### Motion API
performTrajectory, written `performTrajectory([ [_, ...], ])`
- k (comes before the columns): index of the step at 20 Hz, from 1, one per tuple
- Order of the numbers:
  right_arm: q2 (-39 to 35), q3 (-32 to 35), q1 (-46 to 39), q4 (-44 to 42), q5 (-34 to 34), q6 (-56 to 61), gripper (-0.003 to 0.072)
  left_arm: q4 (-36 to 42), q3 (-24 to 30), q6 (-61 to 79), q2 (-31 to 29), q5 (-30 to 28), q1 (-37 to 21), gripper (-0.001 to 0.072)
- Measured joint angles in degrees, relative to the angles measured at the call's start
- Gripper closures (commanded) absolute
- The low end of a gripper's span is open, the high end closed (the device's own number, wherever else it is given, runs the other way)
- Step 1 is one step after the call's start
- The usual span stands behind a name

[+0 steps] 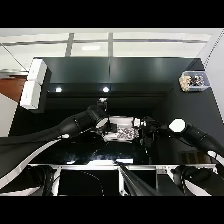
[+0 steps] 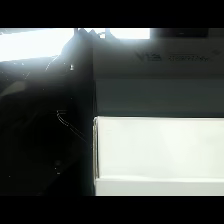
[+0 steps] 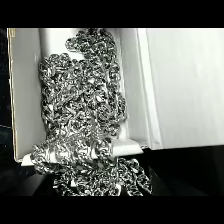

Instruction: Fold the box and place the chain.

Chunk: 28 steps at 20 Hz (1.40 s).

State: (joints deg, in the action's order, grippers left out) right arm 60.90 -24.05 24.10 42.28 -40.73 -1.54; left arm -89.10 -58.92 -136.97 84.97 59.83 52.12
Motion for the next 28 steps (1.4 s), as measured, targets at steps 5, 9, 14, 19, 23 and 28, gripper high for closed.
performTrajectory([
  [5,0.11,0.00,0.04,-0.13,0.00,-0.22,0.0355,0.02,0.00,0.00,0.00,0.00,0.00,0.0682],
  [9,0.11,0.00,0.04,-0.22,-1.07,-0.22,0.0629,0.00,0.00,0.00,0.00,-0.11,0.00,0.0682],
  [14,-0.50,-0.52,-0.15,0.94,-1.77,3.23,0.0647,0.00,0.00,0.00,0.00,-0.46,0.00,0.0682],
  [19,-5.88,-4.59,-1.44,9.92,-8.07,16.76,0.0648,0.00,0.00,0.00,0.00,-0.61,0.00,0.0682],
  [23,-11.04,-10.03,-4.22,13.53,-18.05,26.05,0.0648,0.00,0.00,0.00,0.00,-0.63,0.00,0.0682],
  [28,-13.62,-19.32,-6.36,9.44,-28.63,33.03,0.0648,0.00,0.00,0.00,0.00,-0.63,0.00,0.0682],
])
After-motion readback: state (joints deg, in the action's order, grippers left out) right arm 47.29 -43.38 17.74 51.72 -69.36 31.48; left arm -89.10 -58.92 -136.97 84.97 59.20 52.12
